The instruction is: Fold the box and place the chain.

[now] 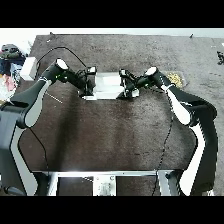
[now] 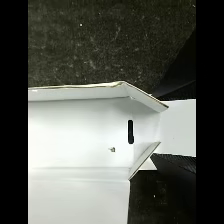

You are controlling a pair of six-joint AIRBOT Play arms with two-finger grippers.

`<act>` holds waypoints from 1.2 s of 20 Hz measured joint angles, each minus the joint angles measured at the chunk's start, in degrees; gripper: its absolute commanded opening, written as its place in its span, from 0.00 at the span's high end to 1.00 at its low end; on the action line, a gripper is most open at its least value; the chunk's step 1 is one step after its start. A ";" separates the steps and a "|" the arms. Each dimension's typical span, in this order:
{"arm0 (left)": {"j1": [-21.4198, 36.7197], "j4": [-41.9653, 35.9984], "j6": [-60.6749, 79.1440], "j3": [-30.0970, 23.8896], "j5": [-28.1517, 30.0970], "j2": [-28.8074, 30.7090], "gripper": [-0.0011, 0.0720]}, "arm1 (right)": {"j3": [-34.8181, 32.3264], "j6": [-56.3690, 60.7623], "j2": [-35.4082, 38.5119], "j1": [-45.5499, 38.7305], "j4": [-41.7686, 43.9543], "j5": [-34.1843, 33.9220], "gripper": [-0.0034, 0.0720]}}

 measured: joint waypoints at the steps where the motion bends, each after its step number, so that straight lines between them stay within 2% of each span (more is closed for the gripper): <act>1: -0.20 0.20 0.00 0.00 0.20 0.00 0.51 | 0.00 0.00 0.00 0.00 0.00 0.00 0.33; 6: -1.29 1.22 0.13 0.00 0.68 -0.11 0.51 | 0.00 -0.02 0.00 0.00 -0.02 0.00 0.33; 7: -1.36 1.38 0.28 0.00 0.68 -0.11 0.61 | 0.00 -0.02 0.00 0.00 -0.02 0.00 0.34; 8: -1.44 1.51 0.28 0.00 0.61 -0.11 0.83 | 0.00 0.00 0.00 0.00 -0.02 0.00 0.33; 16: -1.60 1.90 0.37 -0.02 0.76 -0.11 0.83 | 0.00 0.00 0.00 -0.02 0.00 -0.09 0.34; 17: -1.62 2.45 0.37 -0.02 0.85 -0.09 0.75 | 0.00 0.00 0.00 -0.02 0.00 -0.09 0.33; 18: -1.62 3.82 0.46 0.00 0.96 -0.04 0.60 | 0.00 -0.04 0.00 -0.02 0.00 -0.07 0.33; 23: -0.79 6.36 0.42 0.00 -1.53 0.02 0.55 | 0.00 -0.04 0.00 -0.02 0.00 -0.04 0.33; 24: -0.74 6.38 0.42 0.00 -1.62 0.02 0.32 | 0.00 -0.04 0.00 -0.02 0.00 -0.04 0.33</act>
